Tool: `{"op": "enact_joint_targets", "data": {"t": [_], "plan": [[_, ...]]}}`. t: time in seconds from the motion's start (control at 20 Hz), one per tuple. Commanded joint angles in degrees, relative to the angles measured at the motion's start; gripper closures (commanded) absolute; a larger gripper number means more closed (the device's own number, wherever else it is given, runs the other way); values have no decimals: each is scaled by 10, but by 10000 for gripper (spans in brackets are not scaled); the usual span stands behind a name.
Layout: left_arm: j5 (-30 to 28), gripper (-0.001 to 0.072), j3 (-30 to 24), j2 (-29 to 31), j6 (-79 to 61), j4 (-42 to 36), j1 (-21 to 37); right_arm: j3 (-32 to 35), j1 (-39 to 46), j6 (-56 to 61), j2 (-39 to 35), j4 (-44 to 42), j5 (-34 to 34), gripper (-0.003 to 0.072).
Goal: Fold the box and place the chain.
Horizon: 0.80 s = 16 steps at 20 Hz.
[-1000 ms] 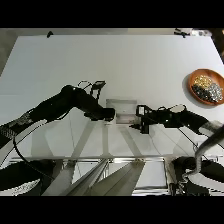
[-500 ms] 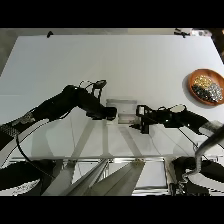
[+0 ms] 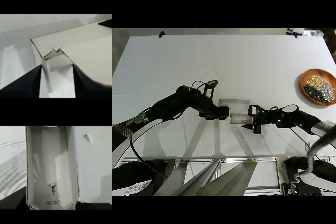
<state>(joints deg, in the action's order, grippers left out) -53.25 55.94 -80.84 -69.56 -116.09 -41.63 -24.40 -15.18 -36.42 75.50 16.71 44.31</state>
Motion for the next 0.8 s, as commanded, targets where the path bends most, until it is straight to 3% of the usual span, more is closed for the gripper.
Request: {"op": "enact_joint_targets", "data": {"t": [0.0,0.2,0.35,0.75], "plan": [[13,394,0,0,6,3,0,0,0,0,0,0,0,344],[5,381,0,2,6,2,5,0,0,0,0,0,0,344],[-21,185,0,7,4,9,5,0,0,0,0,0,0,344],[-56,170,0,7,2,25,4,0,0,0,0,0,0,344]]}}
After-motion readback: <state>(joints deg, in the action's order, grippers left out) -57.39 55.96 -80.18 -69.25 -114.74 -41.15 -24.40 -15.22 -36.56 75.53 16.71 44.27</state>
